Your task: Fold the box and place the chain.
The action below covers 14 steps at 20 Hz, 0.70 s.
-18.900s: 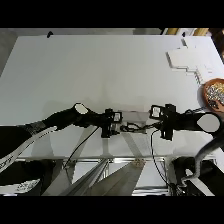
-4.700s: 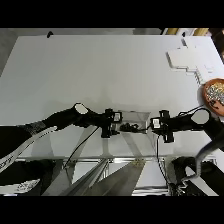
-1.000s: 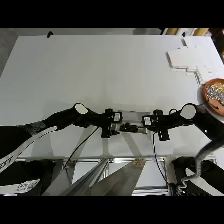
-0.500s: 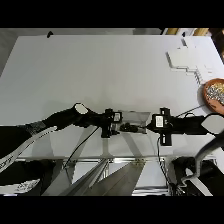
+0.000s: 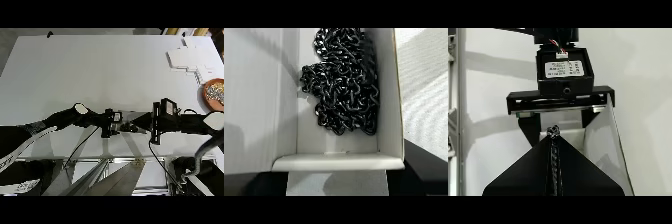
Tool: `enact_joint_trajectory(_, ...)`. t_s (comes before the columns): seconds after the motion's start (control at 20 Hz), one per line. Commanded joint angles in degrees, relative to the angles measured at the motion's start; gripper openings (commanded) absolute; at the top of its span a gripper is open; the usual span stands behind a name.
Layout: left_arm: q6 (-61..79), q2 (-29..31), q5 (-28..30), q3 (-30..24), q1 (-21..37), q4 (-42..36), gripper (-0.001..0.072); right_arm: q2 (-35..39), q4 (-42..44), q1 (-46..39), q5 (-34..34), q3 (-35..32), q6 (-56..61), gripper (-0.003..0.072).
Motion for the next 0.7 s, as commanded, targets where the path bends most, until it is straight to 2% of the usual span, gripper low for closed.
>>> enact_joint_trajectory(0.0, 0.02, 0.0, 0.02, 0.02, 0.04, 0.02, 0.0253, -4.31, -6.34, 5.55, -6.67, -0.02, 0.07, 0.0172)
enact_joint_trajectory(0.05, 0.02, 0.0, 0.0, 0.02, 0.04, 0.0, 0.0253, -4.55, -8.94, 6.08, -7.41, 0.0, 0.61, 0.0247)
enact_joint_trajectory(0.15, 0.02, 0.0, 0.0, 0.02, 0.04, 0.0, 0.0253, -3.93, -13.03, 5.31, -6.75, 1.14, 2.75, 0.0245)
enact_joint_trajectory(0.25, 0.02, 0.0, 0.02, 0.02, 0.04, 0.02, 0.0253, -3.15, -18.86, 3.06, -0.79, 4.44, 3.1, 0.0237)
enact_joint_trajectory(0.4, 0.02, 0.0, 0.02, 0.02, 0.04, 0.02, 0.0253, -2.51, -32.06, -2.91, 9.38, 8.68, 2.89, 0.0221)
enact_joint_trajectory(0.5, 0.02, 0.0, 0.0, 0.02, 0.04, 0.02, 0.0253, -2.91, -40.48, -6.8, 8.96, 8.66, 2.99, 0.022)
enact_joint_trajectory(0.65, 0.02, 0.0, 0.0, 0.02, 0.04, 0.02, 0.0253, -5.79, -43.5, -9.46, 6.56, 7.69, 2.95, 0.022)
